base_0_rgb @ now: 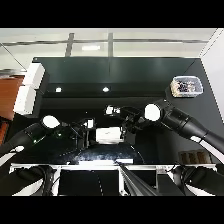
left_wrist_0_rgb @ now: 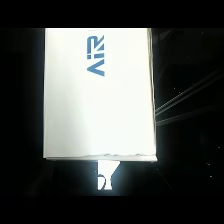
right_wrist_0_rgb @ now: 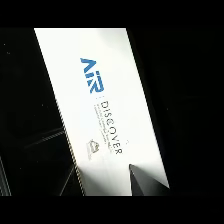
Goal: Fold the box and place the chain.
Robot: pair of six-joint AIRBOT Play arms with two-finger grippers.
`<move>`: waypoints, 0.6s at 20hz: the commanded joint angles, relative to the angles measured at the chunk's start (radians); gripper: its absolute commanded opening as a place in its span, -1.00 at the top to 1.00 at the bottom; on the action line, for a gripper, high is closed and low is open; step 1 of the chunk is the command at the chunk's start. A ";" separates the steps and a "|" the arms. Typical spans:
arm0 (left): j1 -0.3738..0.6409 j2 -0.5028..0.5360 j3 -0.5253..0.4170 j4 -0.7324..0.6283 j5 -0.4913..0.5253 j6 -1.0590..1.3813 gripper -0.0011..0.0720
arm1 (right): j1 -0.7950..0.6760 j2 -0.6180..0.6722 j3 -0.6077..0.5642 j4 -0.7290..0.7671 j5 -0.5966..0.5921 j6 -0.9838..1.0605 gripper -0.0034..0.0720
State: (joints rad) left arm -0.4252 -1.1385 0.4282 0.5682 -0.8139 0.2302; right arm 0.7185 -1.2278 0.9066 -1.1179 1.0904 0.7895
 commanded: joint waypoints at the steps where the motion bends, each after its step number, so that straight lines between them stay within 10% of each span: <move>1: 0.000 -0.001 -0.001 0.000 -0.002 0.001 0.02 | 0.000 0.000 0.000 -0.005 0.007 0.008 -0.23; 12: 0.000 -0.001 -0.001 0.000 -0.002 0.001 0.02 | -0.015 0.086 0.016 -0.009 0.005 0.160 -0.23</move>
State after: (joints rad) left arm -0.4252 -1.1393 0.4282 0.5678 -0.8146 0.2325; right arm 0.7139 -1.1759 0.9138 -1.1259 1.0958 0.8673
